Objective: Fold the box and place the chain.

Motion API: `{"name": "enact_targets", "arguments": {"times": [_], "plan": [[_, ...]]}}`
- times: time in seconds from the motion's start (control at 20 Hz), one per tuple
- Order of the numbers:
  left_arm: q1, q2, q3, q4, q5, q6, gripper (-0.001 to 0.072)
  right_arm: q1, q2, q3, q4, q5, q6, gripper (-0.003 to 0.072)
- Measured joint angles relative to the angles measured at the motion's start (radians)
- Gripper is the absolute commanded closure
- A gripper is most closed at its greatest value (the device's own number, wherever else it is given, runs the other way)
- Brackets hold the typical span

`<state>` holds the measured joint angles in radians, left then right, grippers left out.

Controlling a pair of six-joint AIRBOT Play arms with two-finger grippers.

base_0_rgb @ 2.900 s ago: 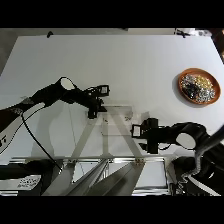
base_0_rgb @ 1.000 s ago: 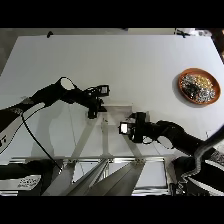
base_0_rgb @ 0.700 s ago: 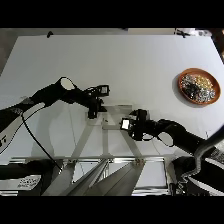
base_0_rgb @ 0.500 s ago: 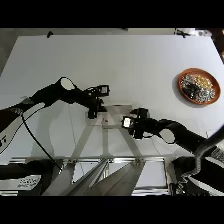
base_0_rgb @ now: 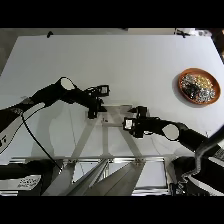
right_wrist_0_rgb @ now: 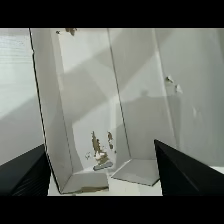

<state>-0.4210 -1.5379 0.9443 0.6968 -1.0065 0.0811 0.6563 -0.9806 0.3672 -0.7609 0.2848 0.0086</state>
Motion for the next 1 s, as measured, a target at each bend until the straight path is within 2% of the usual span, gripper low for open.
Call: {"name": "enact_targets", "arguments": {"times": [1.0], "plan": [[0.0, 0.0, 0.0, 0.0, 0.0, 0.0, 0.0698, -0.164, 0.008, 0.046, 0.04, 0.167, -0.043, 0.0029]]}}
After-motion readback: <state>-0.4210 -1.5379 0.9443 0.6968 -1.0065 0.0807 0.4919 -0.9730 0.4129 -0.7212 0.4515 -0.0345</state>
